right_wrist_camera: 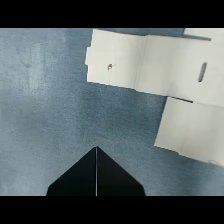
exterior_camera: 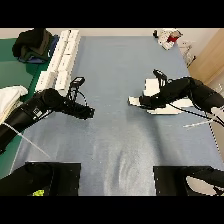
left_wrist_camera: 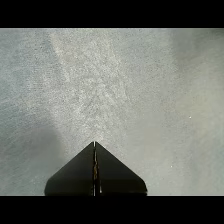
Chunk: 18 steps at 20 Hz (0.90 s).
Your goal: Fold the box.
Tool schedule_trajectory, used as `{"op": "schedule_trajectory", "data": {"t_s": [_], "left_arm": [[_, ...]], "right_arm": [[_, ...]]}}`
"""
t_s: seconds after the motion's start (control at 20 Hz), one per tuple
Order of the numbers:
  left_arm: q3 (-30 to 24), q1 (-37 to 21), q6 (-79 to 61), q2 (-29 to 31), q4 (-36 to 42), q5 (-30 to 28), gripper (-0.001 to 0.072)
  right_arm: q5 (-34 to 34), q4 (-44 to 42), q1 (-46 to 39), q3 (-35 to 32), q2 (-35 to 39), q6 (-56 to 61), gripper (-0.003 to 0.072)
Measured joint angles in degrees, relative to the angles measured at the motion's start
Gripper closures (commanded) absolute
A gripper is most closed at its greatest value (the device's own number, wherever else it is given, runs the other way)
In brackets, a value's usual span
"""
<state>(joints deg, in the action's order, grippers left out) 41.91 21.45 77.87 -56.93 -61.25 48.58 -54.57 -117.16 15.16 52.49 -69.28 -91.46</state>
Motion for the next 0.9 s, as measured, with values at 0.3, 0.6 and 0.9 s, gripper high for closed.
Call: {"op": "schedule_trajectory", "data": {"t_s": [0.3, 0.6, 0.9], "left_arm": [[0.0, 0.0, 0.0, 0.0, 0.0, 0.0, 0.0698], [0.0, 0.0, 0.0, 0.0, 0.0, 0.0, 0.0698], [0.0, 0.0, 0.0, 0.0, 0.0, 0.0, 0.0698]], "right_arm": [[0.1, -0.1, 0.1, 0.0, 0.0, 0.2, 0.0563], [-2.9, 1.9, -6.8, 3.1, -0.1, 2.6, 0.0451], [-11.1, 7.6, -28.9, 11.5, -3.9, 0.0, 0.0364]]}}
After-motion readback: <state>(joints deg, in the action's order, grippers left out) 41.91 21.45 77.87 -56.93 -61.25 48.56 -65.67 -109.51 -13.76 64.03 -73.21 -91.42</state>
